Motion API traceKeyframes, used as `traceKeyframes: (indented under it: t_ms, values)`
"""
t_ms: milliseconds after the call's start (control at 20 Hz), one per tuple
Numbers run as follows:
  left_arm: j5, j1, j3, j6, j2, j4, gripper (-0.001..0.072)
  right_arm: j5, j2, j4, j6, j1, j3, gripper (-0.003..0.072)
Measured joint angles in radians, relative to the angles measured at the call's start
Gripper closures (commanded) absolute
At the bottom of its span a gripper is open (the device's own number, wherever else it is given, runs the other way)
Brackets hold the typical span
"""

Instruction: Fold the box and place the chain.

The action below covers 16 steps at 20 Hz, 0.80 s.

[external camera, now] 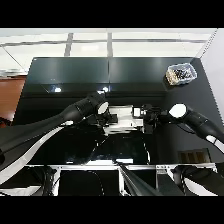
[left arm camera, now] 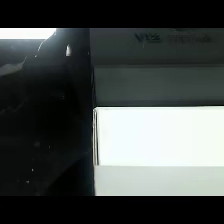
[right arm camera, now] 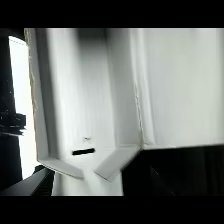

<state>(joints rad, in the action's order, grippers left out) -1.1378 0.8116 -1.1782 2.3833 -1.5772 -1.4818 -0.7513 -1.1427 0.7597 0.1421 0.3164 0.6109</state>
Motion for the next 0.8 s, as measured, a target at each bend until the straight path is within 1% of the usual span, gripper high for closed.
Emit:
traceKeyframes:
  t_ms: [250, 300, 350, 400, 450, 550, 600, 650, 800]
  values:
    - [0.01, -0.001, 0.0, 0.002, 0.0, -0.018, 0.068, -0.048, 0.028, 0.023, 0.01, -0.023, 0.0, -0.0014]
    - [0.011, -0.001, 0.0, 0.002, 0.0, -0.02, 0.068, -0.056, 0.026, 0.021, 0.019, -0.023, 0.0, 0.0003]
    - [0.013, -0.001, 0.0, 0.002, 0.0, -0.023, 0.068, -0.063, 0.021, 0.018, 0.034, -0.019, 0.0, 0.0181]
    - [0.013, -0.001, 0.0, 0.001, 0.0, -0.025, 0.068, -0.066, 0.015, 0.014, 0.044, -0.013, -0.001, 0.0316]
    - [0.014, -0.001, 0.0, 0.001, 0.0, -0.026, 0.068, -0.068, 0.007, 0.01, 0.057, -0.005, -0.002, 0.0392]
    - [0.016, -0.001, 0.0, -0.006, 0.0, -0.029, 0.068, -0.061, -0.008, 0.006, 0.071, 0.01, -0.002, 0.0392]
    - [0.016, -0.001, 0.0, -0.011, 0.0, -0.03, 0.068, -0.051, -0.014, -0.003, 0.075, 0.014, -0.002, 0.0508]
    - [0.016, -0.001, 0.0, -0.014, 0.0, -0.031, 0.068, -0.046, -0.021, -0.018, 0.079, 0.019, -0.002, 0.0529]
    - [0.012, -0.001, 0.0, -0.021, 0.0, -0.032, 0.068, -0.03, -0.042, -0.1, 0.085, 0.032, -0.002, 0.0529]
